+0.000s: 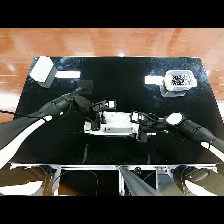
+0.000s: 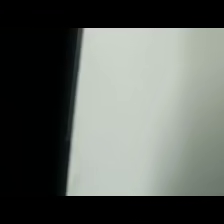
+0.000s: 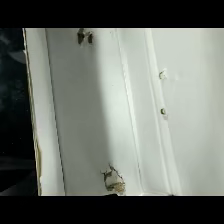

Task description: Fold the box and place the chain.

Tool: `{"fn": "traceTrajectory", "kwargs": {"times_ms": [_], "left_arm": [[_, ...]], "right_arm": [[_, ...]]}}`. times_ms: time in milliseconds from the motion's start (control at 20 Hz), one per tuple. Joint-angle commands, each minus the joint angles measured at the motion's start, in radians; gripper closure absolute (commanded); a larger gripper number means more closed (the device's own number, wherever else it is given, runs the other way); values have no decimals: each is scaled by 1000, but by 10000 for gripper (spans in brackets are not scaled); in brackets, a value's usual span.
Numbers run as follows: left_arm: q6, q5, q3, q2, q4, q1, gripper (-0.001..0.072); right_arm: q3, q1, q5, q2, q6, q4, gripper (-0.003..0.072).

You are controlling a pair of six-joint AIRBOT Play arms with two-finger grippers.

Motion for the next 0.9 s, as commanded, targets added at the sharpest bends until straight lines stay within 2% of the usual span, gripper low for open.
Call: {"fn": "traceTrajectory", "kwargs": {"times_ms": [0,650,750,850], "left_arm": [[-3,4,1,0,-1,0,693],[-4,5,1,0,-8,-1,693],[-4,5,1,0,-8,-1,693],[-4,5,1,0,-8,-1,693]], "right_arm": [[1,0,-21,-13,3,-3,-20],[1,0,-19,-14,16,-71,-18],[1,0,-19,-14,15,-71,151],[1,0,-21,-14,15,-71,144]]}}
